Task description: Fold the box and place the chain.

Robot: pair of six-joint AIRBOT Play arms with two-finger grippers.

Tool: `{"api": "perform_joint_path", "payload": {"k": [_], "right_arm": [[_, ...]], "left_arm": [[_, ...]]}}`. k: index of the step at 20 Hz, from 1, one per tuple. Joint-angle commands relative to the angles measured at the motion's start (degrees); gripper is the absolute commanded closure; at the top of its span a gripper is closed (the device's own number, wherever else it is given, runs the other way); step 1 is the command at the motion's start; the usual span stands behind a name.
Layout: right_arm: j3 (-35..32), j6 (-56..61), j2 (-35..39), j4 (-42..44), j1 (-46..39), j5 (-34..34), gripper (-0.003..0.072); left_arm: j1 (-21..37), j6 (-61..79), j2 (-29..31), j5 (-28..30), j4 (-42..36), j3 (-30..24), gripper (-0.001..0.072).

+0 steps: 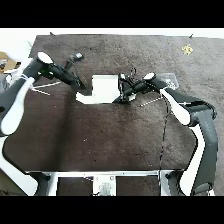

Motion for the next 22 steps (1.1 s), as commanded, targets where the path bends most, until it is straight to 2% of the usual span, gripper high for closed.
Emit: {"api": "perform_joint_path", "payload": {"k": [1, 4, 8, 10, 12, 15, 18, 22], "right_arm": [[0.1, 0.0, 0.0, 0.0, 0.0, 0.0, 0.0248], [0.1, 0.0, 0.0, 0.0, 0.0, 0.0, 0.0248], [0.1, 0.0, 0.0, 0.0, 0.0, 0.0, 0.0248], [0.1, 0.0, 0.0, 0.0, 0.0, 0.0, 0.0248], [0.1, 0.0, 0.0, 0.0, 0.0, 0.0, 0.0248], [0.1, 0.0, 0.0, 0.0, 0.0, 0.0, 0.0248], [0.1, 0.0, 0.0, 0.0, 0.0, 0.0, 0.0248], [0.1, 0.0, 0.0, 0.0, 0.0, 0.0, 0.0248]], "left_arm": [[2.5, -18.9, 6.8, 4.7, 3.9, 0.0, 0.0704], [5.9, -34.9, 8.6, 2.8, 5.2, 0.0, 0.0702], [9.1, -39.6, 8.5, 1.6, 5.9, -4.7, 0.0701], [9.5, -39.5, 8.5, 2.9, 5.9, -9.0, 0.0701], [9.4, -39.6, 8.5, 7.5, 5.5, -15.2, 0.0701], [9.4, -38.3, 8.4, 13.1, -0.7, -23.7, 0.0701], [9.4, -33.9, 8.4, 13.1, -5.0, -26.7, 0.0701], [9.4, -32.5, 7.7, 14.1, -6.1, -26.8, 0.0702]]}}
